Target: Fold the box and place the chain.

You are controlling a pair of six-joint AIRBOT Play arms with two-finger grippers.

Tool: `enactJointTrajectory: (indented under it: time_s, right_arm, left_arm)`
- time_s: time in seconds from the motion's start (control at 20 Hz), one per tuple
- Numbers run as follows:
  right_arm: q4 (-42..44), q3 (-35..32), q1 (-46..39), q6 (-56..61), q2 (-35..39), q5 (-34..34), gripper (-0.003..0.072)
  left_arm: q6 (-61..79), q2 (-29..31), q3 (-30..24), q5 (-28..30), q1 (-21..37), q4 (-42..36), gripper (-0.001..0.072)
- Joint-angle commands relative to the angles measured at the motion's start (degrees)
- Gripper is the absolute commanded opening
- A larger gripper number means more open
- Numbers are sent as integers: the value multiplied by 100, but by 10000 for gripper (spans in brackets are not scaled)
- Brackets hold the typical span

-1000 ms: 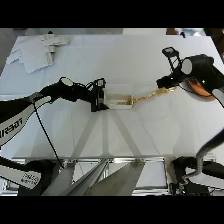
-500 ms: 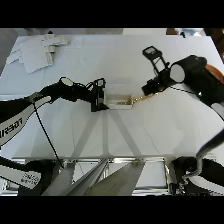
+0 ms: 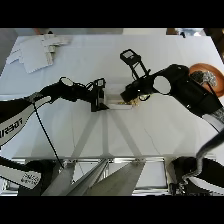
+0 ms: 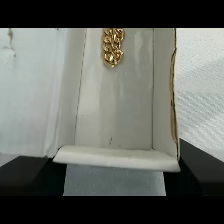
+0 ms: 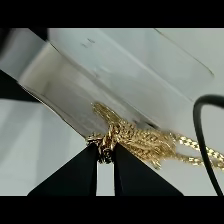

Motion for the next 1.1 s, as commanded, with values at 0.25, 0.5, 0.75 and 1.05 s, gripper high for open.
enactJointTrajectory:
  time_s: [0.25,0.5,0.75,1.05]
  right_arm:
    - [564,4,503,122,-750,-968,12]
    - [42,2,529,450,-1165,-1058,12]
    - [-203,2,531,697,-1368,-940,28]
    - [-212,4,529,647,-1130,-852,168]
  left_arm:
    - [0,-4,4,0,0,0,276]
    - [0,-4,4,0,0,0,276]
    - [0,-4,4,0,0,0,276]
    - [0,-4,4,0,0,0,276]
